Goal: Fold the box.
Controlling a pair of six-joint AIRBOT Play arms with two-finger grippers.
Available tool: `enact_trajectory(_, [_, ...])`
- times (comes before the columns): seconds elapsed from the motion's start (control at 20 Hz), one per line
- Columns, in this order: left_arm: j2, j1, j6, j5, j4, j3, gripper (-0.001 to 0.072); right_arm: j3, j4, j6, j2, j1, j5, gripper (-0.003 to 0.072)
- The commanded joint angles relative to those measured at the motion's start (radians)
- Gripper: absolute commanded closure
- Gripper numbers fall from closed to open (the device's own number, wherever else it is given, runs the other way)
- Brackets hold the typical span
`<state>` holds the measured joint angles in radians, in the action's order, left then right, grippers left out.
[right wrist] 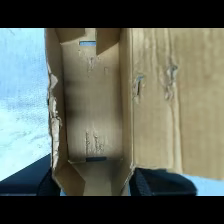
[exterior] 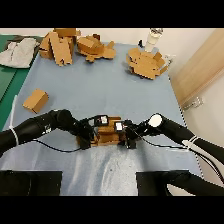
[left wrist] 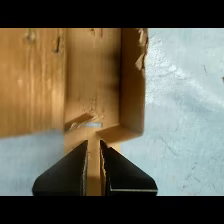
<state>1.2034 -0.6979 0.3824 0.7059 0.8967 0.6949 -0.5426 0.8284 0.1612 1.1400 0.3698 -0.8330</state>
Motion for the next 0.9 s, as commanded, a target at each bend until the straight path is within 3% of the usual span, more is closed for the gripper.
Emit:
enact_trajectory(0.0, [-0.04,0.054,0.095,0.012,0.044,0.0,0.0587,0.0,0.059,-0.058,0.001,0.0,-0.002,0.0153])
enact_trajectory(0.4, [-0.089,0.247,0.426,0.071,0.048,0.0,0.0588,0.0,0.082,-0.067,0.001,0.0,-0.002,0.0153])
enact_trajectory(0.5, [-0.094,0.296,0.515,0.111,0.059,0.0,0.0677,0.0,0.082,-0.067,0.001,0.0,-0.002,0.0153])
enact_trajectory(0.6, [-0.097,0.352,0.66,0.154,0.085,-0.002,0.0679,0.0,0.082,-0.066,0.001,0.0,-0.002,0.0153])
enact_trajectory(0.75, [-0.092,0.424,0.869,0.239,0.092,-0.039,0.0678,0.0,0.082,-0.066,0.001,0.0,-0.002,0.0153])
enact_trajectory(0.85, [-0.091,0.422,0.921,0.245,0.074,-0.088,0.0679,0.0,0.082,-0.066,0.0,0.0,-0.002,0.0153])
